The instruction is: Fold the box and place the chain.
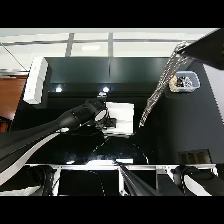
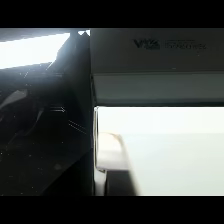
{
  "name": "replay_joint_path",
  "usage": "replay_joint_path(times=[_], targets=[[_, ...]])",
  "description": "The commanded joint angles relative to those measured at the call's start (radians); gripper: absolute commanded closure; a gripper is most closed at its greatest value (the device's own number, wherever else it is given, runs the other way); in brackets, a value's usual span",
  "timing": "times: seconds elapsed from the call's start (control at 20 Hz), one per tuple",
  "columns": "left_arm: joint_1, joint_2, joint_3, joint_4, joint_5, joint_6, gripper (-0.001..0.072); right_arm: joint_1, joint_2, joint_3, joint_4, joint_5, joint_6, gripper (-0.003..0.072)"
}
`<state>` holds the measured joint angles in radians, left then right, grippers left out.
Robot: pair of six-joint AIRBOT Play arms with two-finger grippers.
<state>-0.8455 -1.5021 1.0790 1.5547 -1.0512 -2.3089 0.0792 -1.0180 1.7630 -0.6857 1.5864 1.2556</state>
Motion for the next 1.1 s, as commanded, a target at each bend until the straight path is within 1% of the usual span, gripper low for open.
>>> replay_joint_path(times=[0.0,0.25,0.4,0.5,0.6,0.75,0.9,1.05], targets=[[0.000,0.000,0.000,0.000,-0.001,0.000,0.0681,0.058,-0.002,-0.008,0.048,-0.001,-0.008,0.0681],[0.000,0.000,0.000,0.000,0.000,0.000,0.0681,0.066,-0.006,-0.008,0.142,-0.046,-0.017,0.0680],[0.000,0.000,0.000,0.000,0.000,0.000,0.0681,0.066,-0.029,-0.011,0.142,-0.038,-0.017,0.0679],[0.000,0.000,0.000,0.000,0.000,0.000,0.0681,0.066,-0.038,-0.053,0.131,-0.040,-0.018,0.0679],[0.000,0.000,0.000,0.000,0.000,0.000,0.0681,0.066,-0.038,-0.150,0.127,-0.044,-0.024,0.0678],[0.000,0.000,0.000,0.000,0.000,0.000,0.0681,0.066,-0.038,-0.335,0.127,-0.080,-0.042,0.0678],[0.000,0.000,0.000,0.000,0.000,0.000,0.0681,0.091,-0.039,-0.524,0.127,-0.179,-0.053,0.0678],[0.000,0.000,0.000,0.000,0.000,0.000,0.0681,0.161,-0.045,-0.661,0.124,-0.298,-0.060,0.0678]])
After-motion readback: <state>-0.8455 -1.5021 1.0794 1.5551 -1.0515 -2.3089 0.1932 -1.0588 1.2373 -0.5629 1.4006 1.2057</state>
